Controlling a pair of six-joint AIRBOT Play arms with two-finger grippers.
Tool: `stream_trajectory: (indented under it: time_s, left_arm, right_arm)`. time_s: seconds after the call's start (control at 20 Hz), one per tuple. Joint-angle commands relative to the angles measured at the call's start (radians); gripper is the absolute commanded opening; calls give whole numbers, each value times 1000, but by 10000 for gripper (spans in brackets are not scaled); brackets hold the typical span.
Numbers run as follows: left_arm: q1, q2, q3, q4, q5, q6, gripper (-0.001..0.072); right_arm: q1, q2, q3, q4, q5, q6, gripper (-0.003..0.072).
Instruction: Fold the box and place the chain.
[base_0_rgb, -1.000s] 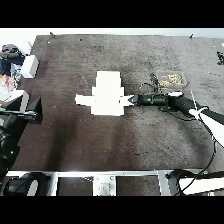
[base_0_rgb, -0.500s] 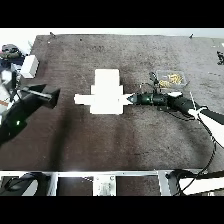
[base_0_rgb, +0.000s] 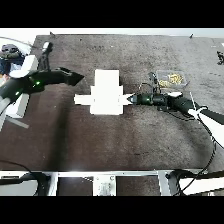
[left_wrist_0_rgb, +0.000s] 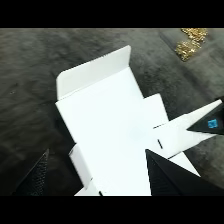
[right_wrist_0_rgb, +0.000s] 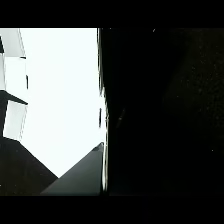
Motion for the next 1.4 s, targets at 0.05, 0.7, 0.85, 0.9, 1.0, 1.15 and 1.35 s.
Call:
stream_trajectory:
  time_s: [0.05, 0.7, 0.85, 0.9, 1.0, 1.15, 1.35]
  left_arm:
    - [-43, -278, 343, 199, -165, -273, 648]
    - [-65, -649, 729, 290, -461, -459, 566]
    - [-85, -671, 729, 271, -452, -436, 566]
    - [-87, -676, 729, 253, -445, -431, 566]
    - [-87, -682, 729, 219, -441, -415, 566]
    - [-90, -683, 729, 194, -465, -405, 566]
    - [-107, -700, 729, 190, -532, -362, 566]
  right_arm:
    - [2, 0, 0, -6, -2, -6, 10]
    - [3, 0, 0, -8, -1, -29, 11]
    - [3, 0, 0, -8, 3, -29, 11]
    - [3, 0, 0, -8, 3, -29, 11]
    - [3, 0, 0, -11, 10, -29, 11]
    - [3, 0, 0, -11, 10, -29, 11]
    - [3, 0, 0, -11, 9, -29, 11]
